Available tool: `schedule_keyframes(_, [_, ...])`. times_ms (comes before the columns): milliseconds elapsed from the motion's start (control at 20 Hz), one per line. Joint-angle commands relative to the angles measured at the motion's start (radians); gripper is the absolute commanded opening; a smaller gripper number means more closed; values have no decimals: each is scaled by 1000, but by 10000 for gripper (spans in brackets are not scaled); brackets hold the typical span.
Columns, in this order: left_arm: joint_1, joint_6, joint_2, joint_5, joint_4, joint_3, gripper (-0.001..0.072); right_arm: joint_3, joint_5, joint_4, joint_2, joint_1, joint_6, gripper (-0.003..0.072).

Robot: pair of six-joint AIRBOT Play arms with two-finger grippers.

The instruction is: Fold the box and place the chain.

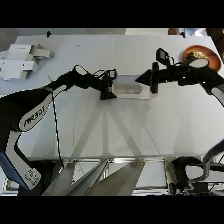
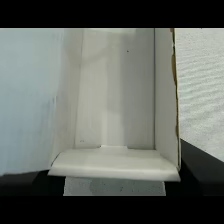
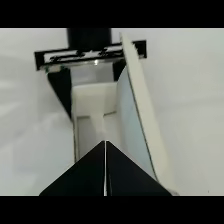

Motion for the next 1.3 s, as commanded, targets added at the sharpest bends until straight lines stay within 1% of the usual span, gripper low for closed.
schedule_keyframes(0, [-1, 0, 1, 0, 0, 0, 281, 29, -93, 131, -50, 33, 54, 12])
schedule_keyframes(100, [-1, 0, 1, 0, 0, 0, 281, 59, -144, 149, -101, 35, 103, 13])
schedule_keyframes(200, [-1, 0, 1, 0, 0, 0, 281, 63, -231, 147, -143, 37, 106, 13])
schedule_keyframes(300, [-1, 0, 1, 0, 0, 0, 281, 63, -288, 144, -175, 37, 123, 13])
schedule_keyframes(550, [-1, 0, 1, 0, 0, 0, 281, 63, -386, 109, -228, 37, 137, 13])
schedule_keyframes(750, [-1, 0, 1, 0, 0, 0, 281, 63, -390, 89, -264, 37, 159, 13])
schedule_keyframes(950, [-1, 0, 1, 0, 0, 0, 281, 80, -373, 93, -252, 37, 155, 14])
schedule_keyframes(1150, [-1, 0, 1, 0, 0, 0, 281, 108, -347, 89, -151, 37, 155, 15])
schedule_keyframes(1250, [-1, 0, 1, 0, 0, 0, 281, 108, -342, 42, -92, 36, 156, 28])
